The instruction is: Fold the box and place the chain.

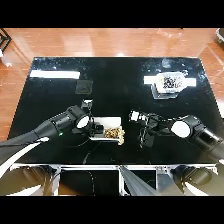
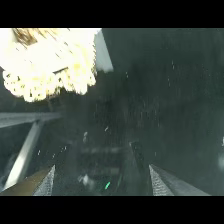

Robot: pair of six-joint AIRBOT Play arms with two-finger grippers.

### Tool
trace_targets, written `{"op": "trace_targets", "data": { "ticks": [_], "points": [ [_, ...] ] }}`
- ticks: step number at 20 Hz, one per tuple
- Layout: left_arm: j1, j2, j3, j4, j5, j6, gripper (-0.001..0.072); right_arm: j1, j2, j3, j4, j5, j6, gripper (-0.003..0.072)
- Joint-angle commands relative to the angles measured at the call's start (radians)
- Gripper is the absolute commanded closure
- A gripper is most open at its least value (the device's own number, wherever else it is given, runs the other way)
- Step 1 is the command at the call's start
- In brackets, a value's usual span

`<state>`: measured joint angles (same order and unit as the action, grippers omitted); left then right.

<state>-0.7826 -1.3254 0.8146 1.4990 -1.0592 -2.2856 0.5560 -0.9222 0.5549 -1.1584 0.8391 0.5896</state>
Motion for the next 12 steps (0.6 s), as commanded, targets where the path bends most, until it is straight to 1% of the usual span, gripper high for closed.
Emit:
{"op": "trace_targets", "data": {
  "ticks": [1, 4, 8, 12],
  "points": [
    [0.000, 0.000, 0.001, -0.001, 0.000, 0.000, 0.0680, 0.015, -0.067, -0.014, 0.195, -0.064, -0.248, -0.0023],
    [0.000, 0.000, 0.001, -0.001, 0.000, 0.000, 0.0680, 0.040, -0.104, -0.014, 0.306, -0.060, -0.373, -0.0023],
    [0.000, 0.000, 0.001, -0.001, 0.000, 0.000, 0.0680, 0.040, -0.163, -0.014, 0.332, -0.077, -0.395, -0.0023],
    [0.000, 0.000, 0.001, -0.001, 0.000, 0.000, 0.0680, 0.040, -0.209, -0.014, 0.427, -0.090, -0.486, -0.0023]
  ]
}}
